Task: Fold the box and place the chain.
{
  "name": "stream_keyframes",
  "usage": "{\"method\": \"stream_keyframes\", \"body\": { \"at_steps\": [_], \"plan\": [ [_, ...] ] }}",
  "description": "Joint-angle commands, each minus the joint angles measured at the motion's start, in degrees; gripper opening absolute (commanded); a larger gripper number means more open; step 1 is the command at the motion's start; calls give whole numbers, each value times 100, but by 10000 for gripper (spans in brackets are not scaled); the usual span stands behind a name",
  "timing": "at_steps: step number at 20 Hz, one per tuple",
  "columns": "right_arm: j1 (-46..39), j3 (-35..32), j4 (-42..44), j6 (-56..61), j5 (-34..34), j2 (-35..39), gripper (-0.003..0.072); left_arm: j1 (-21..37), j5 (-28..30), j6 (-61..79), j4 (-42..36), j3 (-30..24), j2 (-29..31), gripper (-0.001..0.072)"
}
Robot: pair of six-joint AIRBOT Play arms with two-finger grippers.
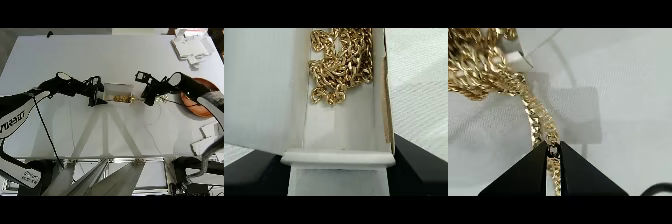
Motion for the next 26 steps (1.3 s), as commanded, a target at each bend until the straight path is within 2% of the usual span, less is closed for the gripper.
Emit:
{"method": "stream_keyframes", "body": {
  "at_steps": [1, 7, 13, 16, 19, 20, 22, 23, 26],
  "plan": [
    [24, 9, 74, 549, -42, 514, 10, 0, 2, 0, 0, 4, 0, 377],
    [750, 175, 98, 813, -72, 1209, 10, 0, 2, 0, 0, 4, 0, 377],
    [1880, 1069, 131, 1316, -621, 1049, 11, 0, 2, 0, 0, 4, 0, 377],
    [2186, 1165, 234, 1353, -1062, 761, 10, 0, 2, 0, 0, 4, 0, 377],
    [2221, 1165, 212, 1904, -1043, 374, 12, 0, 2, 0, 0, 4, 0, 377],
    [2221, 1165, 162, 2013, -935, 284, 40, 0, 2, 0, 0, 4, 0, 377],
    [2218, 1165, 118, 1996, -739, 258, 267, 0, 2, 0, 0, 4, 0, 377],
    [2181, 1165, 103, 1993, -737, 299, 302, 0, 2, 0, 0, 4, 0, 377],
    [1875, 1165, 96, 1971, -660, 555, 302, 0, 2, 0, 0, 4, 0, 377]
  ]
}}
